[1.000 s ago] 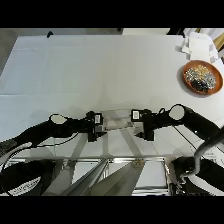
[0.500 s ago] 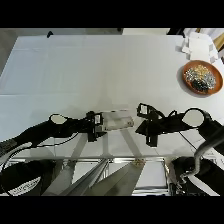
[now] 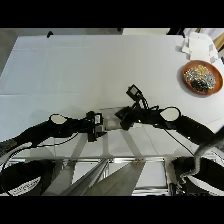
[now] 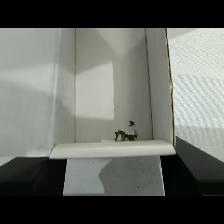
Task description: Fold the box and place the chain.
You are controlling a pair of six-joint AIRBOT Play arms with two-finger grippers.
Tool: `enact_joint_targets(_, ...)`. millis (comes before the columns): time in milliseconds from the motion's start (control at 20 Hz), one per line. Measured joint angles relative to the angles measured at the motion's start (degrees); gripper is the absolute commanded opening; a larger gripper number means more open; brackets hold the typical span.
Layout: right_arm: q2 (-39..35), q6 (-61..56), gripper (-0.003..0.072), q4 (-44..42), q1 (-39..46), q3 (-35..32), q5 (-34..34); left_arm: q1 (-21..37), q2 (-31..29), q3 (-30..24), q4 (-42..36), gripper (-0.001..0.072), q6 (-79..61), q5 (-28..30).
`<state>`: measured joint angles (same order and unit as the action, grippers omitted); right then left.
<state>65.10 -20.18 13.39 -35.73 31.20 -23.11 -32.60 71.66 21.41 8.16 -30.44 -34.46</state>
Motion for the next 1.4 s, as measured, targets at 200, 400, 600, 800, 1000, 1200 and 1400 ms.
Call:
enact_joint_targets(200,2.5,-0.6,0.001,-2.0,0.9,1.8,7.8,0.0,0.0,0.0,0.0,0.0068,0.0,0.0)
enact_joint_targets(400,3.2,-3.0,0.001,0.9,3.0,2.3,7.5,0.0,0.0,0.0,0.0,0.0068,0.0,0.0)
enact_joint_targets(600,3.4,-13.0,0.0011,12.6,3.6,2.4,4.7,0.0,0.0,0.0,0.0,0.0068,0.0,0.0)
enact_joint_targets(800,3.4,-24.1,0.0011,25.2,3.8,2.4,1.5,0.0,0.0,0.0,0.0,0.0068,0.0,-0.1)
enact_joint_targets(1000,3.4,-29.9,0.0011,31.7,3.8,2.4,-1.1,0.0,0.0,0.0,0.1,0.0068,0.0,-0.2)
enact_joint_targets(1200,3.4,-31.9,0.0011,33.9,3.8,2.4,-3.8,0.0,0.0,0.0,0.2,0.0068,0.0,-0.4)
enact_joint_targets(1400,2.8,-32.4,0.0011,34.8,3.8,2.4,-5.2,0.0,0.0,0.0,0.1,0.0068,-0.1,-0.3)
